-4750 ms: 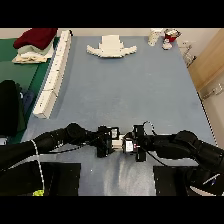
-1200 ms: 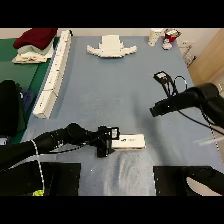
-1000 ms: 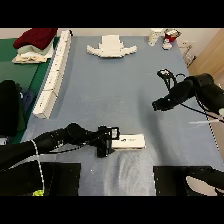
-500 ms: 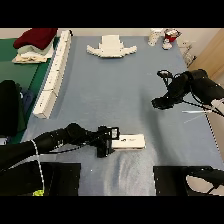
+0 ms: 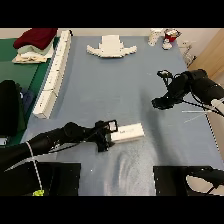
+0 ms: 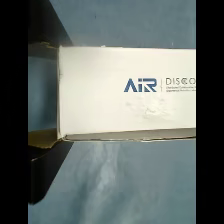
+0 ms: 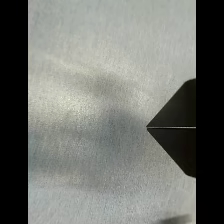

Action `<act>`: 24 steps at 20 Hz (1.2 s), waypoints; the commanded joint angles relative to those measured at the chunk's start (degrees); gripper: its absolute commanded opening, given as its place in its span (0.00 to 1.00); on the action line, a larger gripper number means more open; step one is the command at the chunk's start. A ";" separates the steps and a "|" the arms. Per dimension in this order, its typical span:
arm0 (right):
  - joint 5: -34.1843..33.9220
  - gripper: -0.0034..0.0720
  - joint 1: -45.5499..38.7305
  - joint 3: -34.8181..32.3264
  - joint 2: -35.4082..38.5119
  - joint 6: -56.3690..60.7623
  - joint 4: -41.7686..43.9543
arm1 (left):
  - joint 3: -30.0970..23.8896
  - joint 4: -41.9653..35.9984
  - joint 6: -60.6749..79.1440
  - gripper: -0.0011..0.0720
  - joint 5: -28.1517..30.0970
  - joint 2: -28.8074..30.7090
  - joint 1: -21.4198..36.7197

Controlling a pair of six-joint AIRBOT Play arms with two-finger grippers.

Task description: Fold the box.

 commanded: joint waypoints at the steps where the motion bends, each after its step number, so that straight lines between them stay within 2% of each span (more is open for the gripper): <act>1: 0.00 0.05 -0.02 0.07 -0.04 0.02 0.00 | 0.07 -0.09 -10.86 0.58 14.29 3.80 3.61; 2: 0.00 0.05 -0.02 0.07 -0.04 0.02 0.02 | 0.07 -0.11 -13.22 0.58 17.59 4.11 6.25; 4: 0.00 0.05 -0.02 0.07 -0.04 0.02 0.00 | 0.09 -0.63 -14.80 0.58 20.61 3.58 12.74; 7: 0.00 0.05 -0.02 0.07 -0.04 0.02 0.02 | 1.81 -2.21 -14.80 0.58 20.81 0.22 24.02; 9: 0.00 0.05 -0.02 0.07 -0.04 0.02 0.00 | 4.92 -5.35 -14.75 0.58 20.68 -3.45 30.86; 11: 0.02 0.05 -0.02 0.07 -0.04 0.02 0.00 | 8.55 -6.64 -14.78 0.58 20.68 -7.13 34.93; 16: 0.00 0.05 0.00 0.07 -0.04 0.02 0.02 | 16.61 -6.82 -14.32 0.58 20.70 -16.72 39.15; 24: 0.00 0.05 -0.02 0.07 -0.04 0.02 0.02 | 25.57 -6.99 -13.20 0.58 20.63 -26.14 39.30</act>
